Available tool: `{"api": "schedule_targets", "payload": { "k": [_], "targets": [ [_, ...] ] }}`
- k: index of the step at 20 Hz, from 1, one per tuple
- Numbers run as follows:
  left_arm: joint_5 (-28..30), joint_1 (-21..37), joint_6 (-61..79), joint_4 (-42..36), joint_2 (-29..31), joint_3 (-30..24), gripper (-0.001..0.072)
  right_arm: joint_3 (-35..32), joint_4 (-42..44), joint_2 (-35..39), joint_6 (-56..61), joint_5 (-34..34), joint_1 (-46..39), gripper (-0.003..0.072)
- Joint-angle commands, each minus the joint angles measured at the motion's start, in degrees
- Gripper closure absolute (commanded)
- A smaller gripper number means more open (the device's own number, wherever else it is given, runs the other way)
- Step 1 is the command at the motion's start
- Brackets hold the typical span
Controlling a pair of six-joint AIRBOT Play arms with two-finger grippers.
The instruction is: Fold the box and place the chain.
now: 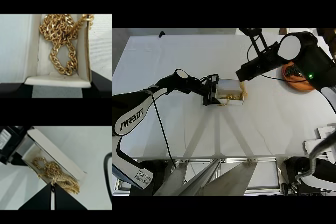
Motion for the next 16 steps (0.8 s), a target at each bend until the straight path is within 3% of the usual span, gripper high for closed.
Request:
{"api": "schedule_targets", "payload": {
  "k": [1,6,12,16],
  "targets": [
    [0.0,0.0,0.0,0.0,0.0,0.0,0.0435,0.0,3.1,-0.8,-0.7,-7.0,2.1,0.0675],
    [0.0,0.0,0.0,0.0,0.0,0.0,0.0435,0.0,10.3,-2.7,-7.9,-8.0,3.1,0.0675],
    [0.0,0.0,0.0,0.0,0.0,0.0,0.0435,0.0,9.5,-5.9,-8.1,-7.0,3.4,0.0675],
    [0.0,0.0,0.0,0.0,0.0,0.0,0.0435,0.0,3.7,-8.0,-8.1,-1.4,3.4,0.0673]
  ]
}}
